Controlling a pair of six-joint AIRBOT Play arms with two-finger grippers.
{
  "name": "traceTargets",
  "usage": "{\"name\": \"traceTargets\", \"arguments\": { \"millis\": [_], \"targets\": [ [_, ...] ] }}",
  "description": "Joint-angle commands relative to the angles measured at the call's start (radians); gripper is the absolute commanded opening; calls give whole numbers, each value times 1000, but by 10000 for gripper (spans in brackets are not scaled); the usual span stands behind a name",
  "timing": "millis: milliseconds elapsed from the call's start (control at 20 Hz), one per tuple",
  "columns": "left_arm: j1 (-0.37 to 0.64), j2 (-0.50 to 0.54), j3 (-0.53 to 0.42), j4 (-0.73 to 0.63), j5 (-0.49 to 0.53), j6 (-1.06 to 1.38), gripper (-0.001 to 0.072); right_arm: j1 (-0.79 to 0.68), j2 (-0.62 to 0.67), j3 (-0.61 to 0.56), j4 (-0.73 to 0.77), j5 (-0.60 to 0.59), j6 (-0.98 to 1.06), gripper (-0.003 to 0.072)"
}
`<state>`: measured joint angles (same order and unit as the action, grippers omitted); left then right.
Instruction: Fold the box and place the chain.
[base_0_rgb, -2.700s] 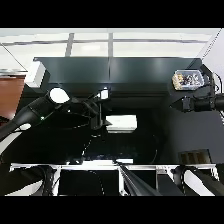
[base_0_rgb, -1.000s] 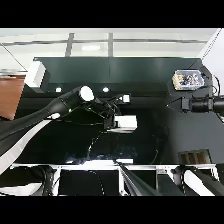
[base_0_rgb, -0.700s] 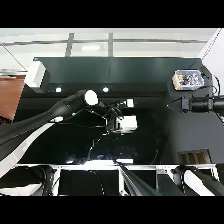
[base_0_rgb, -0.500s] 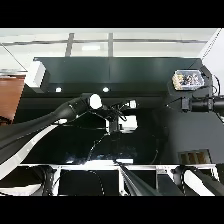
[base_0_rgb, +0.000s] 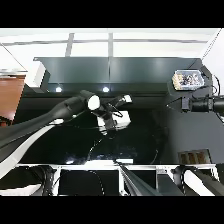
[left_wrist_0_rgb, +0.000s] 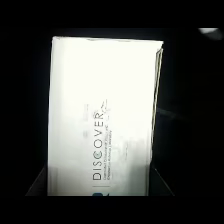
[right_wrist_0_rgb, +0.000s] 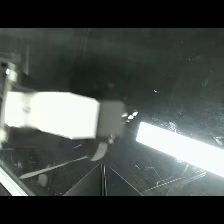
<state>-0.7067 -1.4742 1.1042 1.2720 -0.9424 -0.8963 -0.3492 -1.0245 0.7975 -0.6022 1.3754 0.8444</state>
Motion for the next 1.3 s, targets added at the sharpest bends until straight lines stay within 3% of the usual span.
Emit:
{"name": "traceTargets", "arguments": {
  "millis": [0, 100, 400, 650, 800, 900, 1050, 1250],
  "targets": [
    [90, 96, -1, 194, -201, -212, 366, 0, 1, 0, 0, 0, 4, 15],
    [191, 159, -1, 193, -275, -248, 366, 0, 1, 0, 1, 0, 5, 15],
    [563, 359, -24, 193, -346, -308, 366, 0, 1, 0, 1, 0, 4, 15],
    [948, 532, -227, 175, -332, -299, 367, 0, 1, 0, 1, 0, 4, 16],
    [1165, 565, -324, 175, -272, -290, 366, 0, 1, 0, 0, 0, 4, 15],
    [1244, 539, -336, 176, -226, -289, 366, 0, 1, 0, 0, 0, 4, 15],
    [1276, 494, -336, 174, -83, -275, 366, 0, 1, 0, 1, -20, 4, 16],
    [1275, 397, -328, -1, 88, -95, 366, 0, 1, 0, 0, -37, 4, 15]
  ]
}}
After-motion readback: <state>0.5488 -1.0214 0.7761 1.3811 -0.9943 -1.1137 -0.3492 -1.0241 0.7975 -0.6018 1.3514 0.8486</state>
